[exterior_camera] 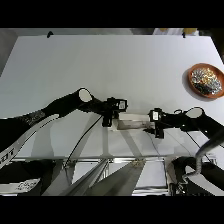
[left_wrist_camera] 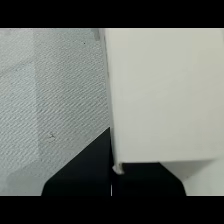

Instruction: Fold the box and place the chain.

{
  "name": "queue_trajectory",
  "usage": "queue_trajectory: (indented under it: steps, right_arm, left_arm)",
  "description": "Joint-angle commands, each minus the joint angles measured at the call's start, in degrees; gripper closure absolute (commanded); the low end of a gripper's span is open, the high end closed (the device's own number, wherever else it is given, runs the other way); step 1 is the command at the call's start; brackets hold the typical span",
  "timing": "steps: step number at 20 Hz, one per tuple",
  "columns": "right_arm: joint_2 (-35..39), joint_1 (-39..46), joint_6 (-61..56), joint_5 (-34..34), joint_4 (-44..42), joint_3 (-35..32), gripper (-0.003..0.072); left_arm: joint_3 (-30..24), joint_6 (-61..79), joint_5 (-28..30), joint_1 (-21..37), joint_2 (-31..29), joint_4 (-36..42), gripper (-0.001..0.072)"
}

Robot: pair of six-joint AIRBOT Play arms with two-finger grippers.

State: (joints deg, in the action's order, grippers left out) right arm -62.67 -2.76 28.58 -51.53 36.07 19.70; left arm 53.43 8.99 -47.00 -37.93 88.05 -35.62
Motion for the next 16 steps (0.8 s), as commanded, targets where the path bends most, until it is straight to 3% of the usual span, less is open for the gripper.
queue_trajectory:
  steps: [1,2,3,4,7,12,13,16]
  right_arm:
    - [0.04,0.02,-0.02,-0.07,0.00,0.04,0.0343]
    - [0.04,0.02,-0.02,-0.07,0.00,0.04,0.0343]
    - [0.04,0.02,-0.02,-0.07,0.00,0.04,0.0343]
    - [0.04,0.02,-0.02,-0.07,0.00,0.04,0.0343]
    - [0.04,0.02,-0.02,-0.09,0.00,0.04,0.0343]
    - [0.04,0.02,-0.02,-0.09,-0.02,0.04,0.0343]
    - [0.04,0.02,-0.02,-0.09,0.00,0.04,0.0343]
    - [0.04,0.02,-0.02,-0.09,0.00,0.04,0.0343]
  left_arm:
    - [0.02,0.00,-0.44,0.04,-0.28,0.00,0.0677]
    - [0.02,0.00,-0.35,0.07,-0.66,-0.04,0.0563]
    - [0.02,0.00,-0.37,0.17,-1.25,-0.09,0.0385]
    - [0.02,-0.52,-0.37,0.46,-2.10,-0.44,0.0259]
    - [0.02,-7.28,-0.74,2.45,-5.68,-4.44,0.0171]
    - [0.02,-20.57,-9.53,7.54,-13.70,-20.11,0.0191]
    - [0.02,-22.73,-10.88,8.15,-15.96,-22.73,0.0269]
    - [0.02,-26.10,-15.15,7.69,-22.84,-25.33,0.0669]
